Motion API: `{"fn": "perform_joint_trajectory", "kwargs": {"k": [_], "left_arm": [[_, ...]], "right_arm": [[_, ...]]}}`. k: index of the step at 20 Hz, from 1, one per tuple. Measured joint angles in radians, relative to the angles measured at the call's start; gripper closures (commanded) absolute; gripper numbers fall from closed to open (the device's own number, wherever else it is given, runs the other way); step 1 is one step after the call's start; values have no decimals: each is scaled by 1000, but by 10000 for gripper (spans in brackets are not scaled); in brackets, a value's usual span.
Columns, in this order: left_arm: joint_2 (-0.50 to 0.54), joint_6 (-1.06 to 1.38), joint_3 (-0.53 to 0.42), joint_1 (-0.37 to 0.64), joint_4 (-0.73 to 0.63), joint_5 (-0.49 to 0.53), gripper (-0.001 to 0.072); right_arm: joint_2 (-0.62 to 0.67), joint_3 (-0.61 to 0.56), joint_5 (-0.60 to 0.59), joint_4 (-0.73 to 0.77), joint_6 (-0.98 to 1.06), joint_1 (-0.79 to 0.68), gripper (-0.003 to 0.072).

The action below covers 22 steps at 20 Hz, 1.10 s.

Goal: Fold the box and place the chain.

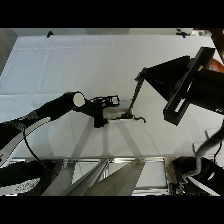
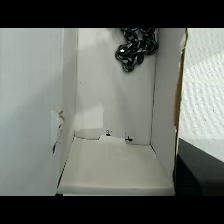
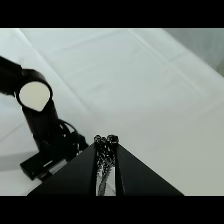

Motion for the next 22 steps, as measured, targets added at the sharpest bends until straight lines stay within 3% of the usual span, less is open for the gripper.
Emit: {"fn": "perform_joint_trajectory", "kwargs": {"k": [3, 10, 22], "left_arm": [[0, 0, 0, 0, 0, 0, 362], [0, 0, 0, 0, 0, 0, 362], [0, 0, 0, 0, 0, 0, 362]], "right_arm": [[-13, -67, 33, 22, -4, 0, 675], [-61, -256, -42, 48, 1, 0, 675], [-371, -312, -81, 92, 97, -38, 674]]}}
